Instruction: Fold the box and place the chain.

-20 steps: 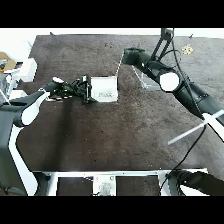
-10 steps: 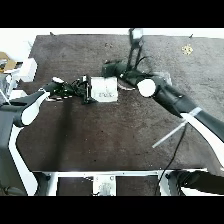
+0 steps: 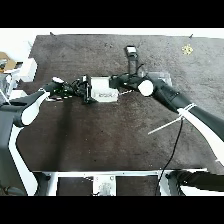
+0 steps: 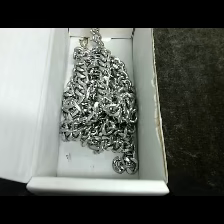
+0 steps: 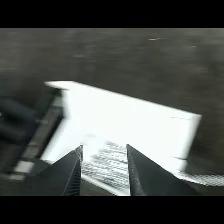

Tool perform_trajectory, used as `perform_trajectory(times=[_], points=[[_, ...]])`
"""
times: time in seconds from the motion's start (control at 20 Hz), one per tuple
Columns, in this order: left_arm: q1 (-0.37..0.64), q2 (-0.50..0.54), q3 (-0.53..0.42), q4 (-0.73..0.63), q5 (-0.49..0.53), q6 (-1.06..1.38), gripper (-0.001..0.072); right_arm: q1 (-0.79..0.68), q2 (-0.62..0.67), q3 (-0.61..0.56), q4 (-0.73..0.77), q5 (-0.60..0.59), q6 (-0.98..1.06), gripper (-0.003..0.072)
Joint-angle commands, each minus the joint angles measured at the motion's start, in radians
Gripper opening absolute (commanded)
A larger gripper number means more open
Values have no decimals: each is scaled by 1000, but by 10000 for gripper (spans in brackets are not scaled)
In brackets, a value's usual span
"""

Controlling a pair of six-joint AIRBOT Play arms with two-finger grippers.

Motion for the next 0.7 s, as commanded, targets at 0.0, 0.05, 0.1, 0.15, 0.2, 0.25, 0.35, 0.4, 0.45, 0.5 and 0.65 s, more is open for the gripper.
perform_trajectory(times=[0.0, 0.05, 0.1, 0.15, 0.2, 0.25, 0.35, 0.4, 0.45, 0.5, 0.65], points=[[0, 1, 0, 0, 0, 0, 344, -154, 25, -39, -52, 123, 4, 315], [0, 1, 0, 0, 0, 0, 344, -216, 10, -79, -52, 101, 17, 315], [0, 1, 0, 0, 0, 0, 344, -272, -13, -116, -53, 64, 55, 315], [0, 1, 0, 0, 0, 0, 344, -326, -44, -153, -46, 15, 99, 315], [0, 1, 0, 0, 0, 0, 344, -365, -81, -172, -17, -17, 116, 315], [0, 1, 0, 0, 0, 0, 344, -393, -126, -174, 37, -39, 115, 314], [0, 1, 0, 0, 0, 0, 344, -396, -191, -171, 134, -98, 72, 314], [0, 1, 0, 0, 0, 0, 344, -385, -212, -168, 175, -128, 50, 314], [0, 1, 0, 0, 0, 0, 344, -371, -229, -165, 200, -158, 44, 314], [0, 1, 0, 0, 0, 0, 344, -355, -236, -164, 201, -189, 45, 314], [0, 1, 0, 0, 0, 0, 344, -317, -239, -164, 243, -276, 45, 315]])
